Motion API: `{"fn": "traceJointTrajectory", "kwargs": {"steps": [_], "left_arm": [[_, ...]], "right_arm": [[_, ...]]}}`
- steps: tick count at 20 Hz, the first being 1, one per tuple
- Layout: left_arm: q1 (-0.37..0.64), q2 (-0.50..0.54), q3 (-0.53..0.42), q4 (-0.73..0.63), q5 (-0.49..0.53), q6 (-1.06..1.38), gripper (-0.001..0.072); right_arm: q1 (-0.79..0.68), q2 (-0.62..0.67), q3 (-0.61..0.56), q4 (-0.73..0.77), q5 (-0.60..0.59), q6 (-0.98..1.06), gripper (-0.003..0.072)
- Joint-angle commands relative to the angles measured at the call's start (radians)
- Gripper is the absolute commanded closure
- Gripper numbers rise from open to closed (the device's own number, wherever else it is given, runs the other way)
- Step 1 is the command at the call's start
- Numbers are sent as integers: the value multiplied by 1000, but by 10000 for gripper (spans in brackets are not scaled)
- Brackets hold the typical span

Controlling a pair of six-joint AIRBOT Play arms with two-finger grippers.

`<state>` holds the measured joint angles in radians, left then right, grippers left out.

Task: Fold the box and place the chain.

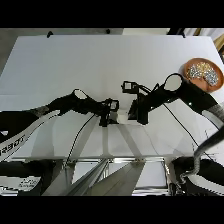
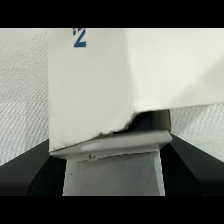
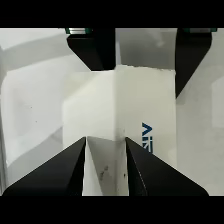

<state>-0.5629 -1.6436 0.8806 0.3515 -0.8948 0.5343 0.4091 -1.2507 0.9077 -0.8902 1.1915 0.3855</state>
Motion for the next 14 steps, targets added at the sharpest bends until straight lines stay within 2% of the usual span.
{"fn": "traceJointTrajectory", "kwargs": {"steps": [1, 5, 7, 14], "left_arm": [[0, 0, 1, 0, 0, 0, 569], [0, 0, 1, 0, 0, 0, 569], [0, 0, 1, 0, 0, 0, 569], [0, 0, 1, 0, 0, 0, 569]], "right_arm": [[16, 64, -45, -11, -35, 0, 407], [16, 100, -76, -109, -80, 37, 391], [16, 100, -76, -127, -88, 45, 329], [16, 100, -76, -165, -140, 63, 331]]}}
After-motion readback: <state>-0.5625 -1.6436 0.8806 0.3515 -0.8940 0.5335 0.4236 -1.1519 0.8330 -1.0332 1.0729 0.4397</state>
